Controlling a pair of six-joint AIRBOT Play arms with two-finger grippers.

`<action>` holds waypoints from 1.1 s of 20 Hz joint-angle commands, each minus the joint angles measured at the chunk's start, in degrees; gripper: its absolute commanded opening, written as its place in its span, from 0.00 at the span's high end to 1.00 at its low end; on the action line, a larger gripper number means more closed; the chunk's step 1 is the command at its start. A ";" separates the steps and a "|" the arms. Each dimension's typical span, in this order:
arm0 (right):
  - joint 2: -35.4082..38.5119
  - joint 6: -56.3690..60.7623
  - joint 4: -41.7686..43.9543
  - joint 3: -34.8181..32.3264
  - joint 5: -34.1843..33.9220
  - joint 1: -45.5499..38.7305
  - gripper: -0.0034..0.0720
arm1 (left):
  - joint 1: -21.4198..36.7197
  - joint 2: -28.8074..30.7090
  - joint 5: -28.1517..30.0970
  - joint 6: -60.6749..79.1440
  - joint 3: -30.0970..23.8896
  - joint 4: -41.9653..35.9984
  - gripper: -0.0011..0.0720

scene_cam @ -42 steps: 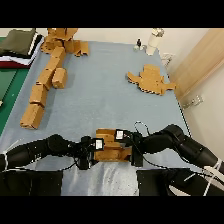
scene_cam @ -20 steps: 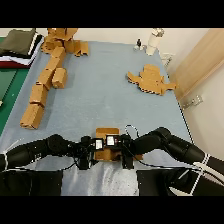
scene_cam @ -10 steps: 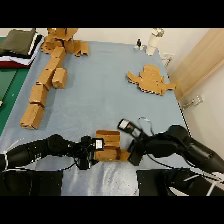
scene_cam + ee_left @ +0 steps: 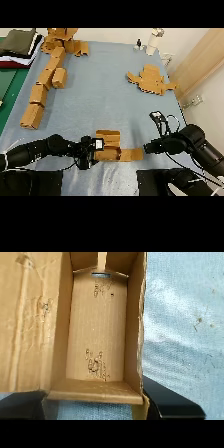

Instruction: Fold the box.

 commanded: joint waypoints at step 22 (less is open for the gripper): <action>-6.03 -13.27 36.72 -3.10 16.55 1.14 0.95 | 0.04 0.00 0.02 0.02 0.00 0.02 0.42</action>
